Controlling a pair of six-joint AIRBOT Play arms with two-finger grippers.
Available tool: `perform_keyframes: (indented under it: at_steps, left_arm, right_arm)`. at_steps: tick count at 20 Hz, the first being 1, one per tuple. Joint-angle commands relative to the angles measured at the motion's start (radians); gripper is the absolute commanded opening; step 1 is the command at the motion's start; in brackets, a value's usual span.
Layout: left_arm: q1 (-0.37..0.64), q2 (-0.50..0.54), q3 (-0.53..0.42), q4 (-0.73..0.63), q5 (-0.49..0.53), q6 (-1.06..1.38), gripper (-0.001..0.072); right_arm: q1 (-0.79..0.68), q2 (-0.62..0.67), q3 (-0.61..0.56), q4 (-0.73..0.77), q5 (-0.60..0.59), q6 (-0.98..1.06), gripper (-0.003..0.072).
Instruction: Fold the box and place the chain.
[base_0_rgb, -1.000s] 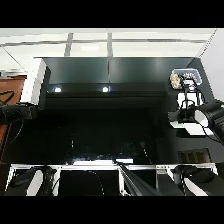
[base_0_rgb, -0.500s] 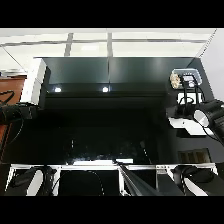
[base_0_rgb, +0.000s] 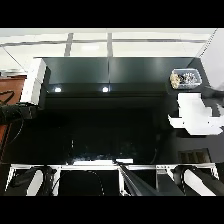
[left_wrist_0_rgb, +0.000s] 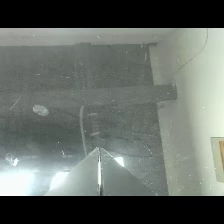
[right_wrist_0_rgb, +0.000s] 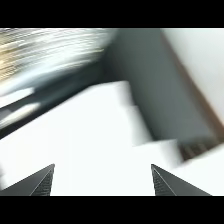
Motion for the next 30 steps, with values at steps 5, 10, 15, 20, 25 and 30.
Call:
perform_keyframes:
  at_steps: [5, 10, 15, 20, 25, 30]
  left_arm:
    - [0.001, -0.001, 0.0, -0.003, -0.001, 0.0, 0.0024]
    - [0.001, -0.001, 0.0, -0.015, -0.001, 0.0, 0.0024]
    - [0.001, -0.001, 0.0, -0.051, 0.0, 0.0, 0.0024]
    - [0.001, -0.001, 0.0, -0.051, 0.0, 0.0, 0.0024]
    - [0.001, -0.001, 0.0, -0.059, -0.001, 0.0, 0.0024]
    - [-0.001, -0.006, -0.057, -0.196, 0.0, 0.002, 0.0024]
  right_arm:
    - [-0.673, -0.317, 0.278, 0.667, 0.322, -0.91, 0.072]
    - [-0.638, -0.596, 0.501, 0.651, 0.608, -1.07, 0.072]
    - [-0.562, -0.63, 0.52, 0.649, 0.564, -1.143, 0.0135]
    - [-0.502, -0.582, 0.514, 0.724, 0.675, -1.15, 0.0011]
    - [-0.372, -0.328, 0.329, 0.911, 0.634, -1.15, 0.0011]
    - [-0.136, -0.048, 0.014, 1.126, 0.502, -1.113, 0.0011]
